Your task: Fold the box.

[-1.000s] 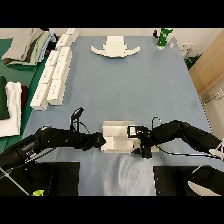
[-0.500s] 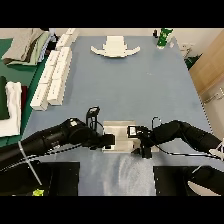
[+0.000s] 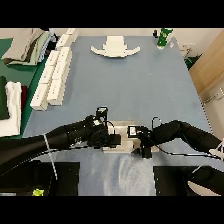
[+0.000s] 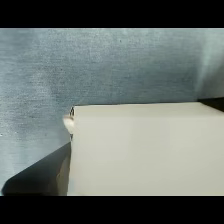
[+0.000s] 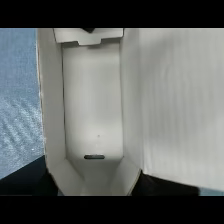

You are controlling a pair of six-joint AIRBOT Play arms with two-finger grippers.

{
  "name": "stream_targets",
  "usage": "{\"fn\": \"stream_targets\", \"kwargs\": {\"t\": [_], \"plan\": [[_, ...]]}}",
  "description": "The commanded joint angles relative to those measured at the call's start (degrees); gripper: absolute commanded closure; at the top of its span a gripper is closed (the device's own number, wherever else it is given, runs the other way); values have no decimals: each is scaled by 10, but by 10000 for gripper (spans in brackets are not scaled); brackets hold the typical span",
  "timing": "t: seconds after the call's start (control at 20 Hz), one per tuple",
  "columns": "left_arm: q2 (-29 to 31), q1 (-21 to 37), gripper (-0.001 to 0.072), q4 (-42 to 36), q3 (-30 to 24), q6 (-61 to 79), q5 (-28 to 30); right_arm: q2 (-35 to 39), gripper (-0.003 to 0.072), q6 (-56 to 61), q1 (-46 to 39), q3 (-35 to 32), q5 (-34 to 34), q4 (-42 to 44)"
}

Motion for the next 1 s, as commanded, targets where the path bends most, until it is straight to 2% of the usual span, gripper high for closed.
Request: {"fn": "stream_targets", "kwargs": {"t": [0.0,0.4,0.45,0.5,0.95], "plan": [[-23,-3,303,16,11,-25,-22,0,182,0,0,0,0,0],[-26,-3,316,56,11,-86,-21,0,182,0,0,0,0,0],[-26,-3,432,56,11,-85,-21,0,181,0,0,0,0,0],[-26,-4,444,56,11,-85,-19,0,181,0,0,0,0,0],[-26,-4,444,56,15,-85,-20,0,182,0,0,0,0,0]]}}
